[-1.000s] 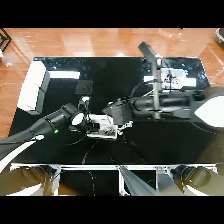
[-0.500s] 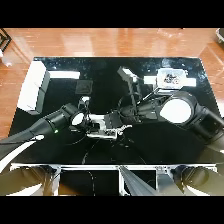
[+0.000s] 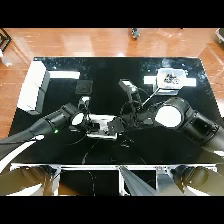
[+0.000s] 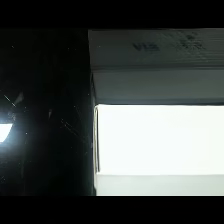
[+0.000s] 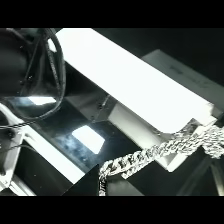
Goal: Fold the box and place the chain.
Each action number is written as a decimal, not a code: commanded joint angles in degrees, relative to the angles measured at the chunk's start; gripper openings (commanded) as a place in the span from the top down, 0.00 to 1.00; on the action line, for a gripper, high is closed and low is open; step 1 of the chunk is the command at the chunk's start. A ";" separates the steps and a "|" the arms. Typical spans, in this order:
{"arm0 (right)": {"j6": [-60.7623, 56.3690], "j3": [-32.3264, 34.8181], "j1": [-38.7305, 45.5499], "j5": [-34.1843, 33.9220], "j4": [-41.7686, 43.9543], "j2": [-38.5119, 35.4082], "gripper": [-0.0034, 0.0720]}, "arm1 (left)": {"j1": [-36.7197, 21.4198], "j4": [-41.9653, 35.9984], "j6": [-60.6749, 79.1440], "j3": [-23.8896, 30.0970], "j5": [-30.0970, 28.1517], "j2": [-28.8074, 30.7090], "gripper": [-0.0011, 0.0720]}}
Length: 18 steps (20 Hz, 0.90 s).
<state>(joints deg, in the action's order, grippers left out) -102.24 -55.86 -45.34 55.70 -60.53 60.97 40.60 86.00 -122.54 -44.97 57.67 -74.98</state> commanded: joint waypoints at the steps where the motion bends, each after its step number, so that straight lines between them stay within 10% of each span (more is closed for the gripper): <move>1: -0.42 0.20 -0.90 -2.25 2.23 1.09 0.92 | 0.00 0.02 0.00 -0.04 -0.15 -0.02 0.95; 7: 0.72 0.17 -0.85 -2.99 2.84 5.29 0.90 | 0.00 0.04 0.00 -0.04 -0.09 -0.02 0.95; 9: 0.63 0.17 -0.28 -1.51 3.34 5.11 0.19 | 0.00 0.04 0.00 -0.04 -0.07 0.00 0.95; 10: 0.70 0.15 0.42 0.50 3.17 4.70 0.11 | 0.00 0.02 0.00 -0.04 -0.04 -0.02 0.95; 18: -3.37 0.66 19.26 15.04 -20.31 -9.11 0.11 | 0.00 0.02 0.00 -0.04 -0.07 -0.02 0.95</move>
<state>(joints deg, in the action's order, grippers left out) -103.11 -55.57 -33.12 65.95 -68.82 55.96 40.60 86.00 -122.56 -44.97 57.60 -74.98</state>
